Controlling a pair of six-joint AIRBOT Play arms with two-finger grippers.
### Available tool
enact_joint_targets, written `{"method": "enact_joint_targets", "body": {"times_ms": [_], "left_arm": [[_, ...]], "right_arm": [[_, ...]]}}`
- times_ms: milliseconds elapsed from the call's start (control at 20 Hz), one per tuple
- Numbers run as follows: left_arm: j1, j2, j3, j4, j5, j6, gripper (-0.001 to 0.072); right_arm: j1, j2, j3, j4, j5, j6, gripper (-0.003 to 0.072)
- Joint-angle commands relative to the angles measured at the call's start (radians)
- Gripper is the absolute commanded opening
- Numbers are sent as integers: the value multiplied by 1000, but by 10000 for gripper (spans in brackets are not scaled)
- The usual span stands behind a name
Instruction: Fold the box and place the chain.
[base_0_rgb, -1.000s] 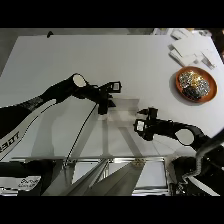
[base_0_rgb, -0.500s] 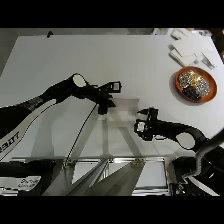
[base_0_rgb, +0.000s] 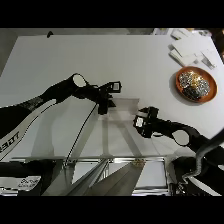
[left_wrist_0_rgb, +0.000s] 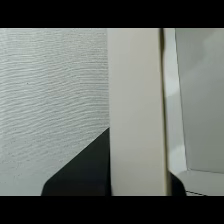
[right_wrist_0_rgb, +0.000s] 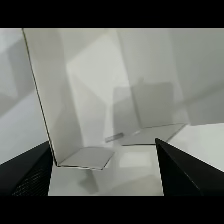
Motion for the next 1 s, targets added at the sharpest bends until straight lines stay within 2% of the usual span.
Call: {"method": "enact_joint_targets", "body": {"times_ms": [0,300,500,650,950], "left_arm": [[0,0,0,0,0,0,10],[0,0,0,0,0,0,10],[0,0,0,0,0,0,10],[0,0,0,0,0,1,10],[0,0,0,0,0,1,10]], "right_arm": [[-70,-52,62,78,23,-102,698],[-204,-158,141,313,216,-391,698],[-288,-238,167,404,277,-510,698],[-343,-293,182,420,371,-614,698],[-386,-441,325,418,518,-619,697]]}}
